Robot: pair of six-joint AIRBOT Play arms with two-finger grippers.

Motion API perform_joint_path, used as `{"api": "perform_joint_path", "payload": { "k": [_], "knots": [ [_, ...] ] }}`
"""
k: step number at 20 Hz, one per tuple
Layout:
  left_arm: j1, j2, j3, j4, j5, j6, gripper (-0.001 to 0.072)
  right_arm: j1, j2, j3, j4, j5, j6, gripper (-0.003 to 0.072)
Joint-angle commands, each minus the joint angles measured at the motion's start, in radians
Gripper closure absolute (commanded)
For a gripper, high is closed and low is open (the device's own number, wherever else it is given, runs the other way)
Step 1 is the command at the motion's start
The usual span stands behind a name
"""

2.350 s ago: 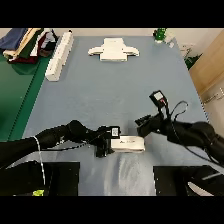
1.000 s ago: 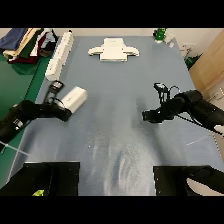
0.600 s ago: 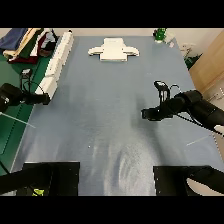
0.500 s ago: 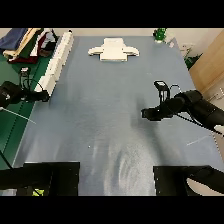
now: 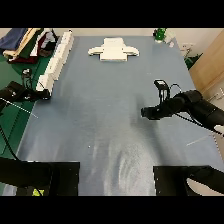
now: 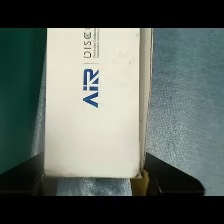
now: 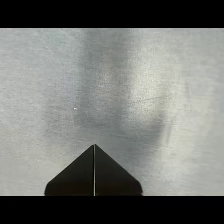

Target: Fold the box.

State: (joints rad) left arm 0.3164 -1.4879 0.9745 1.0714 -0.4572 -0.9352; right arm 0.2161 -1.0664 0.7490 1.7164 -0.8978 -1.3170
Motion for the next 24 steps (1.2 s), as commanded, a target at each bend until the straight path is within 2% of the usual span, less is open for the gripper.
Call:
{"api": "perform_joint_path", "payload": {
  "k": [1, 10, 11, 12, 14, 16, 22, 23, 24],
  "knots": [
    [0.001, -0.014, 0.004, -0.002, 0.004, -0.001, 0.019, 0.0, 0.0, 0.001, 0.003, 0.007, 0.0, 0.0683],
    [0.001, -0.014, 0.004, -0.003, 0.003, -0.001, 0.0178, 0.0, 0.0, 0.001, 0.002, 0.007, 0.0, 0.0683],
    [0.001, -0.014, 0.004, -0.002, 0.003, -0.001, 0.0038, 0.0, 0.0, 0.001, 0.002, 0.007, 0.0, 0.0682],
    [0.001, -0.014, 0.004, -0.003, 0.003, -0.002, 0.0015, 0.0, 0.0, 0.001, 0.002, 0.007, 0.0, 0.0683],
    [0.002, -0.012, 0.004, -0.002, -0.014, -0.002, 0.0015, 0.0, 0.0, 0.001, 0.002, 0.007, 0.0, 0.0683],
    [0.014, 0.011, 0.009, 0.013, -0.092, -0.002, 0.0015, 0.0, 0.0, 0.001, 0.003, 0.006, 0.0, 0.0682],
    [0.12, 0.207, 0.069, 0.055, -0.482, -0.04, 0.0016, 0.0, 0.0, 0.001, 0.022, 0.006, 0.0, 0.0682],
    [0.134, 0.244, 0.083, 0.054, -0.555, -0.069, 0.0032, 0.0, 0.0, 0.001, 0.048, 0.006, 0.0, 0.0682],
    [0.139, 0.275, 0.097, 0.05, -0.623, -0.117, 0.0306, 0.0, 0.0, 0.001, 0.075, 0.007, 0.0, 0.068]
  ]
}}
